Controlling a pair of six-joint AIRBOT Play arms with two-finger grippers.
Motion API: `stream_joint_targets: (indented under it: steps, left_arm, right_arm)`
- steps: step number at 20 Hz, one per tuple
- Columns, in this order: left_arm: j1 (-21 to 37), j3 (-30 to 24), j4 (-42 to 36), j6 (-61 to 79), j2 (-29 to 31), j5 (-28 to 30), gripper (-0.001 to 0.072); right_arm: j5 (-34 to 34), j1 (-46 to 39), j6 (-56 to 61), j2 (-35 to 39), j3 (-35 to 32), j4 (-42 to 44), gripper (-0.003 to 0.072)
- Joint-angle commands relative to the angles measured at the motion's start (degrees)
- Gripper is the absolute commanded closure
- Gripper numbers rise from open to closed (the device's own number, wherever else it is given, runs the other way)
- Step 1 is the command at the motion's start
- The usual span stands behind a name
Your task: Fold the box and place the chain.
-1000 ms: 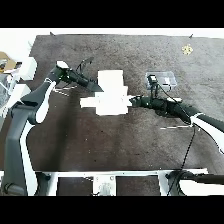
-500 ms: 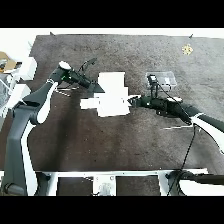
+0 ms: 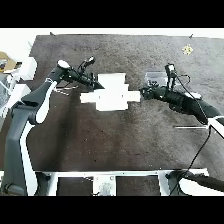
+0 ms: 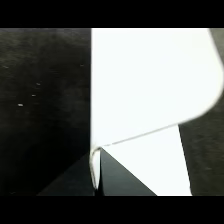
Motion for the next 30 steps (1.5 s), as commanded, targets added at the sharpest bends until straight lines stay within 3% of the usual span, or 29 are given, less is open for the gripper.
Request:
stream_joint_targets:
  steps: [1,12,14,17,18,19,22,26,30]
  left_arm:
    - [0.35,-0.2,1.73,6.14,0.46,2.34,0.0698]
    - [-0.35,-4.26,6.01,10.38,-0.2,4.31,0.0698]
    - [-0.35,-4.26,6.16,10.38,-0.2,4.26,0.0697]
    - [-0.35,-4.26,6.12,10.34,-0.17,4.26,0.0697]
    - [-0.35,-4.26,6.08,10.34,-0.17,4.26,0.0697]
    - [-0.35,-4.26,6.05,10.34,-0.17,4.28,0.0697]
    - [-0.35,-4.26,5.88,10.34,-0.17,4.31,0.0697]
    - [-0.35,-4.26,5.86,10.34,-0.17,4.46,0.0697]
    - [-0.35,-4.26,5.88,10.34,-0.17,4.44,0.0697]
  right_arm:
    - [1.49,-0.55,-0.15,0.61,0.04,-1.4,0.0303]
    - [4.7,-0.11,-5.07,-0.94,0.07,-7.58,0.03]
    - [6.95,0.31,-10.93,-0.94,0.11,-7.41,0.0212]
    - [9.86,2.03,-20.17,-0.94,0.11,-7.45,0.0208]
    - [10.14,3.17,-24.04,-0.94,0.11,-7.41,0.0069]
    - [10.16,4.39,-28.2,-0.94,0.11,-7.65,0.0051]
    - [10.1,7.32,-36.26,-1.42,0.37,-7.8,0.0052]
    - [14.73,9.94,-35.06,-8.46,7.32,-18.45,0.0049]
    - [17.35,11.45,-32.68,-14.53,11.96,-22.6,0.0005]
